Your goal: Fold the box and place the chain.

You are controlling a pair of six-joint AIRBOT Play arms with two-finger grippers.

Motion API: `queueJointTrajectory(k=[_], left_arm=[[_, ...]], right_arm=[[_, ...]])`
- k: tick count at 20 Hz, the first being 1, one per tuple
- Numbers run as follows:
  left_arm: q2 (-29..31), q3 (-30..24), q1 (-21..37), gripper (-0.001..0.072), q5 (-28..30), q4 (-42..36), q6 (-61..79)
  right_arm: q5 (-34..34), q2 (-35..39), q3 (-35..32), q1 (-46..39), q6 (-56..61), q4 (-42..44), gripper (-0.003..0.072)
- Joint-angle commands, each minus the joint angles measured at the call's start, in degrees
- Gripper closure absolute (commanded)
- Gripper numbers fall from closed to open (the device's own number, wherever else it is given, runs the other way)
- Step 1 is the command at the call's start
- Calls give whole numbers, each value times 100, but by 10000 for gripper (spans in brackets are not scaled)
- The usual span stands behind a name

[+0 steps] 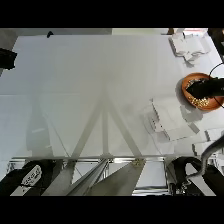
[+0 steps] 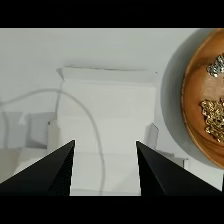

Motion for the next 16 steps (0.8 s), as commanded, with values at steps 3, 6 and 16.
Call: queueJointTrajectory(k=[3, 6, 16], left_arm=[[4, 0, -2, 291, 2, 2, 0], [4, 0, -2, 291, 2, 2, 0], [4, 0, -2, 291, 0, 2, 0]], right_arm=[[516, -540, 17, -4, 197, -1255, 255], [673, -859, 17, -4, 195, -1460, 254], [713, -1939, 20, -699, 323, -2020, 213]])
